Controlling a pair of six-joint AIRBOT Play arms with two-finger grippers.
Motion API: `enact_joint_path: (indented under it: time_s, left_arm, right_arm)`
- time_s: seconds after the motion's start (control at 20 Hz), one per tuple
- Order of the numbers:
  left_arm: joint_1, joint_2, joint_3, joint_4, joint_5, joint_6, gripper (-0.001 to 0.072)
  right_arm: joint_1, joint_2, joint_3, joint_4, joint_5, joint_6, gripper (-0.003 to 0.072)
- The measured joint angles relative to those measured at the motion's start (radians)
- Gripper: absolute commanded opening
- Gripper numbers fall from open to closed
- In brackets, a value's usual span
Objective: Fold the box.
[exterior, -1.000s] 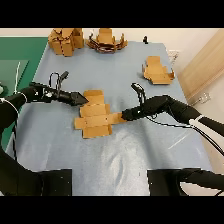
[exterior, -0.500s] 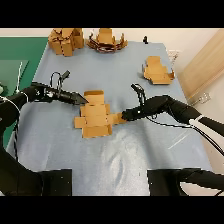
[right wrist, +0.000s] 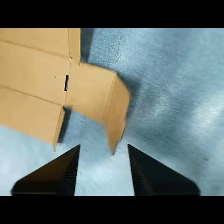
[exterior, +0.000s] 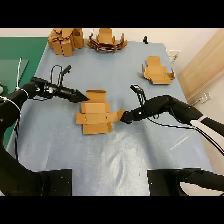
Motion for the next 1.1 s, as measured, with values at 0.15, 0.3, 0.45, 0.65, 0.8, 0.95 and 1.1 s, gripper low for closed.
enact_joint_path:
  time_s: [0.15,0.3,0.45,0.65,0.8,0.95,1.1]
  left_arm:
    - [-0.016,0.018,0.007,0.002,-0.012,0.179,0.0002]
    - [-0.034,0.037,0.008,0.002,-0.019,0.343,0.0002]
    - [-0.047,0.051,0.005,-0.001,-0.019,0.452,0.0002]
    - [-0.048,0.060,-0.055,-0.021,0.011,0.568,0.0002]
    - [-0.050,0.085,-0.140,-0.103,0.051,0.688,0.0002]
    - [-0.050,0.112,-0.206,-0.164,0.085,0.773,0.0003]
    - [-0.050,0.122,-0.231,-0.184,0.095,0.810,0.0006]
  right_arm:
    - [0.000,0.089,0.001,-0.213,-0.069,0.021,0.0532]
    - [0.021,0.212,0.001,-0.348,-0.133,-0.089,0.0532]
    - [0.089,0.316,0.000,-0.325,-0.160,-0.346,0.0530]
    - [0.208,0.333,-0.009,-0.276,-0.153,-0.529,0.0528]
    - [0.296,0.272,-0.013,-0.276,-0.106,-0.575,0.0528]
    - [0.378,0.194,-0.015,-0.309,-0.033,-0.585,0.0529]
    - [0.435,0.111,-0.015,-0.330,0.043,-0.580,0.0529]
